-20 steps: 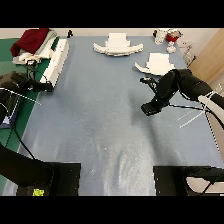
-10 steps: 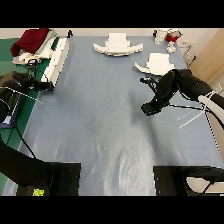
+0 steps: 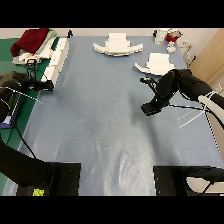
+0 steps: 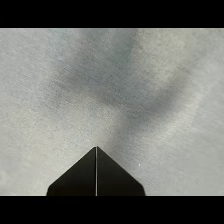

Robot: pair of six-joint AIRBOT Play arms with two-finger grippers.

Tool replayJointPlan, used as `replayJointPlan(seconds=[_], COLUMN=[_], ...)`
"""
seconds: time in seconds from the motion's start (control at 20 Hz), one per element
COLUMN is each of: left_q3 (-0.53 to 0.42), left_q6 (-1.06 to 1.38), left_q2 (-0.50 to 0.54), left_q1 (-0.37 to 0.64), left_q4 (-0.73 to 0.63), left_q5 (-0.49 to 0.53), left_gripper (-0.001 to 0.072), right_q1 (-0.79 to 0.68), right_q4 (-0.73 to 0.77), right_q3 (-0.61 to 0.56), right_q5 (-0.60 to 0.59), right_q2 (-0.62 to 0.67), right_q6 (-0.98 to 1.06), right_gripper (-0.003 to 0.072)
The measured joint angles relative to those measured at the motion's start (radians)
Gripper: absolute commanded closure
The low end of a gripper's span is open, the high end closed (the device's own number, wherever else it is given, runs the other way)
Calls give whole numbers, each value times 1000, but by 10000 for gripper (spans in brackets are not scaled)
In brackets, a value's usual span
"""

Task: Fold the box.

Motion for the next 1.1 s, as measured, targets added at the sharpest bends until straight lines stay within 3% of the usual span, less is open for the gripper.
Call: replayJointPlan(seconds=[0.25,0.5,0.85,1.0,1.1], left_q3=[0,0,2,2,2], left_q6=[-9,-16,-87,-113,-121], left_q2=[24,126,363,456,500], left_q1=[1,1,1,1,-1], left_q4=[5,39,174,127,26], left_q5=[-31,-158,-423,-599,-734], left_gripper=[11,11,11,11,11], right_q1=[0,0,0,0,0], right_q4=[0,0,0,0,0], right_q3=[0,0,0,0,0], right_q5=[0,0,0,0,0], right_q2=[0,0,0,0,0], right_q6=[0,0,0,0,0], right_gripper=[684,684,684,684,684])
